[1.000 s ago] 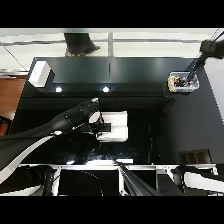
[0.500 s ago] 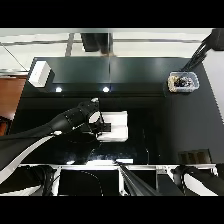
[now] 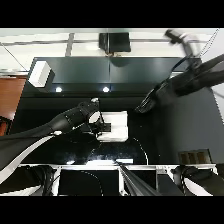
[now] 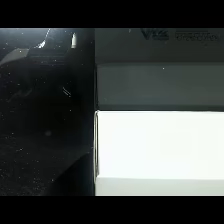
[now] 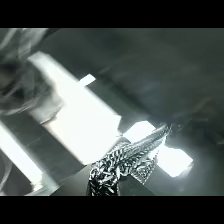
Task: Fold the box and place the chain.
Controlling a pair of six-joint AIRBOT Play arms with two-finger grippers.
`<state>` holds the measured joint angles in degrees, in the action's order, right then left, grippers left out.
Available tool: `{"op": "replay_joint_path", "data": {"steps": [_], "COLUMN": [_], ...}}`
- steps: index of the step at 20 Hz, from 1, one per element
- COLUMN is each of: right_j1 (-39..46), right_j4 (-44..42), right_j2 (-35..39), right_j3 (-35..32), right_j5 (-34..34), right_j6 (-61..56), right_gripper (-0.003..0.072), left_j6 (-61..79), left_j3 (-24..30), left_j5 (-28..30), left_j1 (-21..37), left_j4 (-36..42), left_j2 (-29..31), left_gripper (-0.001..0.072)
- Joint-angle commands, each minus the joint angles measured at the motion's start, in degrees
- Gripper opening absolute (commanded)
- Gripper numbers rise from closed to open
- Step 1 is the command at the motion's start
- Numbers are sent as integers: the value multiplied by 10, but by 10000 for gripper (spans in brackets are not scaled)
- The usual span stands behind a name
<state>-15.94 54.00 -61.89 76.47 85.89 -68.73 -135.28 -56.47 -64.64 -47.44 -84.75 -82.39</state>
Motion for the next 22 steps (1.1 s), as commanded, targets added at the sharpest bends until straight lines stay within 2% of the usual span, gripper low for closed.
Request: {"op": "replay_joint_path", "data": {"steps": [1,5,10,17,22], "right_j1": [-64,-117,-145,-161,-187], "right_j4": [-75,-94,-105,-81,-65], "right_j2": [1,-2,-2,-13,-44], "right_j3": [-67,-87,-92,-179,-230], "right_j5": [-50,-129,-142,-220,-271], "right_j6": [24,24,24,20,-35], "right_gripper": [5,4,4,6,15], "left_j6": [0,0,0,0,0], "left_j3": [0,0,0,0,0], "left_j5": [0,0,0,0,1], "left_j1": [0,0,0,0,0], "left_j4": [0,0,0,0,2], "left_j2": [0,0,0,0,0], "left_gripper": [26,26,26,26,26]}}
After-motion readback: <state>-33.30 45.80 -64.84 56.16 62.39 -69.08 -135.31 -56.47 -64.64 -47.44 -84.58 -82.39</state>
